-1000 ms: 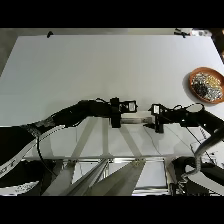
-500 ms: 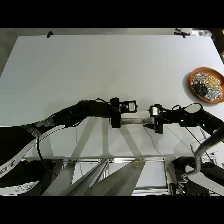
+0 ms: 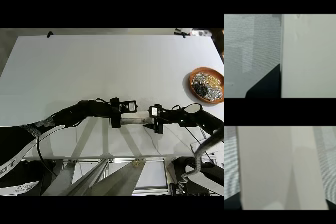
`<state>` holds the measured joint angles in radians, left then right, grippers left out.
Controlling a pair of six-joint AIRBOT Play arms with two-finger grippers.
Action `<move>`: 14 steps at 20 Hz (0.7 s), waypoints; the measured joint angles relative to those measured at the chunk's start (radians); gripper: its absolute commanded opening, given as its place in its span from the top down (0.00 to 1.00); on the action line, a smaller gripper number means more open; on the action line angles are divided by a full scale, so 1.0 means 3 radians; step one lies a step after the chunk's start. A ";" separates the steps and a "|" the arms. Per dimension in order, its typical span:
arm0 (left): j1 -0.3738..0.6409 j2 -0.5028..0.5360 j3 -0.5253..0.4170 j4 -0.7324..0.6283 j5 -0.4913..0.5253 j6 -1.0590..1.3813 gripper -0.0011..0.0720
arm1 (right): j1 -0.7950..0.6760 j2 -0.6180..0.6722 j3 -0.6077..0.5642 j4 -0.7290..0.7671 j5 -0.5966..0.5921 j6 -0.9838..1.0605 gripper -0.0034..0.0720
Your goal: Fold the box and place the chain.
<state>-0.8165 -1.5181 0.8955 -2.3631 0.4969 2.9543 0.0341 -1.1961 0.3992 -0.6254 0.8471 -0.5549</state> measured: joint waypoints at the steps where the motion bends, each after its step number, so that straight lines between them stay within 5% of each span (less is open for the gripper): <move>1: 0.0000 0.0000 0.0000 0.0000 0.0000 0.0000 0.97 | 0.0000 0.0000 0.0000 0.0001 -0.0009 0.0000 0.38; 14: 0.0000 0.0000 0.0000 -0.0003 -0.0055 0.0000 0.97 | 0.0001 0.0000 -0.0001 0.0003 -0.0046 0.0001 0.38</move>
